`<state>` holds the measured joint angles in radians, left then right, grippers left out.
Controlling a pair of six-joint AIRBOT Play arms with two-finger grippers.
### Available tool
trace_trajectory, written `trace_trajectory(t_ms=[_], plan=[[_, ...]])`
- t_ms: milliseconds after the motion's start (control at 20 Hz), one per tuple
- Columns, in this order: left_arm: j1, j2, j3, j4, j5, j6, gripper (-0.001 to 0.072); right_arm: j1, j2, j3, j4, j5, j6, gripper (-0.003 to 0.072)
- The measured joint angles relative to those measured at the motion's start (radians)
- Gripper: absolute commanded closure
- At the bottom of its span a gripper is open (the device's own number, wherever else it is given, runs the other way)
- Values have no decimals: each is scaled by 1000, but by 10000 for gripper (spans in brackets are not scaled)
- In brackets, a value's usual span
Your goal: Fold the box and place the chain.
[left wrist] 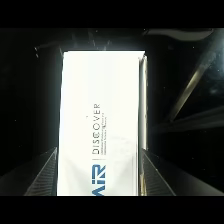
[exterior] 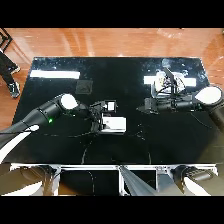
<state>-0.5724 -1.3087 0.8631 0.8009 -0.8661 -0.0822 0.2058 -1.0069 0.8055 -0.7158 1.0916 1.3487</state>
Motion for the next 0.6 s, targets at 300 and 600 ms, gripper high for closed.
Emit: trace_trajectory(t_ms=[300,600], plan=[[0,-1,0,-2,1,0,72,0,0,0,0,-1,-1,666],[0,-4,0,-15,2,-1,73,0,0,0,0,-6,-1,666]])
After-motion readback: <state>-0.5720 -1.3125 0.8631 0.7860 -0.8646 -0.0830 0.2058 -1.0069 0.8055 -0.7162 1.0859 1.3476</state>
